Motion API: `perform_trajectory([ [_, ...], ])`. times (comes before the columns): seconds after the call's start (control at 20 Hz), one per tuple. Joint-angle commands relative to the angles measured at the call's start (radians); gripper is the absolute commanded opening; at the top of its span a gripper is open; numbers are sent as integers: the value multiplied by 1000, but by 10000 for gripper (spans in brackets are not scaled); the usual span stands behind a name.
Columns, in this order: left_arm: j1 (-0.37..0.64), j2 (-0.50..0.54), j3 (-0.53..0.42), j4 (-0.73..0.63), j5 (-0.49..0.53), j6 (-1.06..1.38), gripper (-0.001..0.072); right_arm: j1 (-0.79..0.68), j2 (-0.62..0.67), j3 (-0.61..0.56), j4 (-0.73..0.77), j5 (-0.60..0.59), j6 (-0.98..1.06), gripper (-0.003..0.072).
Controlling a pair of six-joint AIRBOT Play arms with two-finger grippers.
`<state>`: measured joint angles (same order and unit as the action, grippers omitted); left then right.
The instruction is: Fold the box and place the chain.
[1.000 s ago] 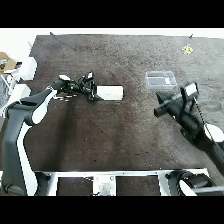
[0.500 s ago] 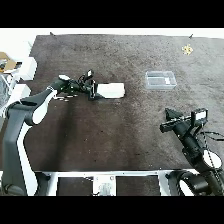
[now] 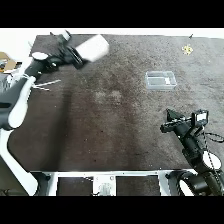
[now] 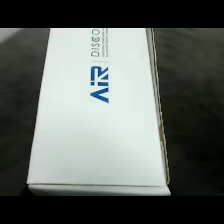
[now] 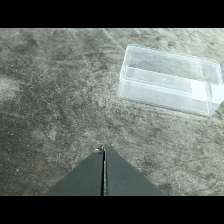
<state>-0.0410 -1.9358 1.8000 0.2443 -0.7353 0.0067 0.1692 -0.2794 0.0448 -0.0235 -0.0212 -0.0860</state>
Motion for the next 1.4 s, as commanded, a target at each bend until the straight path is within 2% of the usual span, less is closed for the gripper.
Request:
perform_trajectory([
  [0.0,90,93,8,47,388,-289,11,0,0,-2,-2,-5,1,3],
  [0.1,135,90,2,156,397,-424,11,0,0,-2,-2,-5,1,3],
  [0.25,169,87,-53,427,407,-645,10,0,0,-3,-2,-6,1,3],
  [0.35,174,77,-101,523,417,-696,10,0,0,-11,-2,-5,1,4],
  [0.7,174,-16,-173,560,442,-732,10,0,0,-50,-2,-5,1,3],
  [0.9,174,-23,-246,637,557,-874,8,0,0,-50,-2,-5,1,3],
  [1.1,203,-24,-317,666,582,-926,8,0,0,-50,-2,-5,1,3],
  [1.35,211,-40,-319,670,591,-850,12,0,0,-50,-2,-3,2,3],
])
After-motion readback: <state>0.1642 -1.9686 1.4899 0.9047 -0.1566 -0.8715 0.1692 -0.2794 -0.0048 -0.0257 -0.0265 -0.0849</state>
